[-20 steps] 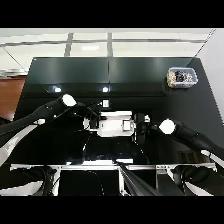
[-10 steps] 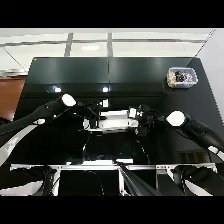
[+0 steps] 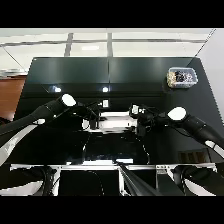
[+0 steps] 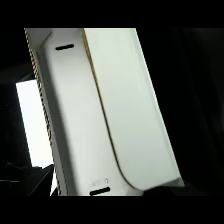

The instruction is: Fold the box and place the chain.

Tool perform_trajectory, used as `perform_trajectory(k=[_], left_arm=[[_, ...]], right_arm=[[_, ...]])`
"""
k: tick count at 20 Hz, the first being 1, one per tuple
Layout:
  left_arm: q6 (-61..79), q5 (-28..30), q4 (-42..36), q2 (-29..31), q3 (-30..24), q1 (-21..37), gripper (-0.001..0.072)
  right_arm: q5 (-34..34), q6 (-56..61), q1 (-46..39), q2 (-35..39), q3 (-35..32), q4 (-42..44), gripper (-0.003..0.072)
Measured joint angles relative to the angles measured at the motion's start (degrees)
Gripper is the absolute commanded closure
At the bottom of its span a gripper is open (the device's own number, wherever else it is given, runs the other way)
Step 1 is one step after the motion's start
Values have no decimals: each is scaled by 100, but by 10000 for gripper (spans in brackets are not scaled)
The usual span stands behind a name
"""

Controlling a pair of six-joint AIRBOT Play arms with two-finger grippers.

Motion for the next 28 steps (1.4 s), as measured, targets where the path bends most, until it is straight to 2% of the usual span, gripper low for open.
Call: perform_trajectory(k=[3, 10, 18, 28], left_arm=[[2, -52, 0, 2, 2, 0, 682], [2, -136, -22, 2, 2, 0, 682], [0, -151, -39, 2, 2, 0, 682], [-2, -146, -39, 2, 2, 0, 682]], right_arm=[[144, -466, -9, -282, -4, 304, -19], [157, -1003, -48, -730, -7, 227, -18], [149, -949, -66, -833, -2, -260, -18], [-37, -719, 13, -855, 4, -426, -18]])
